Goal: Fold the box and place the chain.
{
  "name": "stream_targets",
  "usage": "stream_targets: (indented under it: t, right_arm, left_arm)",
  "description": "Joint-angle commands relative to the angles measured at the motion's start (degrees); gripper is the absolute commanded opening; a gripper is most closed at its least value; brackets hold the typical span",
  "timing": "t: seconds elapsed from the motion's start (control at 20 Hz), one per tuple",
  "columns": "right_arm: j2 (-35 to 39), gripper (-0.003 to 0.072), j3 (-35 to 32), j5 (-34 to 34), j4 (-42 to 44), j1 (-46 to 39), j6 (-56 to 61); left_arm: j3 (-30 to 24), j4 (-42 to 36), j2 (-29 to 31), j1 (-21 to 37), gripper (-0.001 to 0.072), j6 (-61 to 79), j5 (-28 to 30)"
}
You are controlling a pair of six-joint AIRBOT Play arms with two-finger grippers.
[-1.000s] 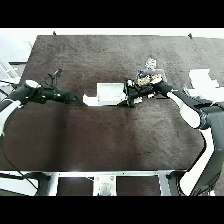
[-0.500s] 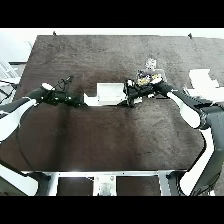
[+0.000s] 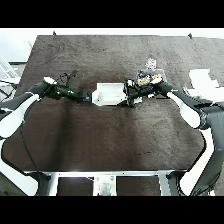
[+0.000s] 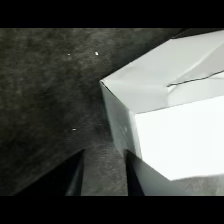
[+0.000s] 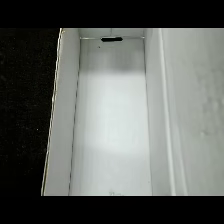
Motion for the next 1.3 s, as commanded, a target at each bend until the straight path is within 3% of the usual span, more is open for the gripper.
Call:
stream_targets:
  t: [0.0,0.2,0.7,0.9,1.25]
  right_arm:
    - [0.0,0.0589,0.0,0.0,0.0,0.0,0.0]
    - [0.0,0.0589,0.0,0.0,0.0,0.0,0.0]
    - [0.0,0.0589,0.0,0.0,0.0,0.0,0.0]
    - [0.0,0.0589,0.0,0.0,0.0,0.0,0.0]
    - [0.0,0.0588,0.0,0.0,0.0,0.0,0.0]
  left_arm:
    - [1.3,-0.3,0.0,0.0,0.0309,0.0,-2.3]
    - [1.3,-2.4,0.2,0.0,0.0309,0.7,-4.6]
    - [1.3,-4.0,1.9,-1.1,0.031,0.3,-4.0]
    - [1.3,-4.2,2.1,-1.1,0.031,-4.5,-5.3]
    - [1.4,-0.7,3.3,-3.8,0.0309,-13.4,-2.2]
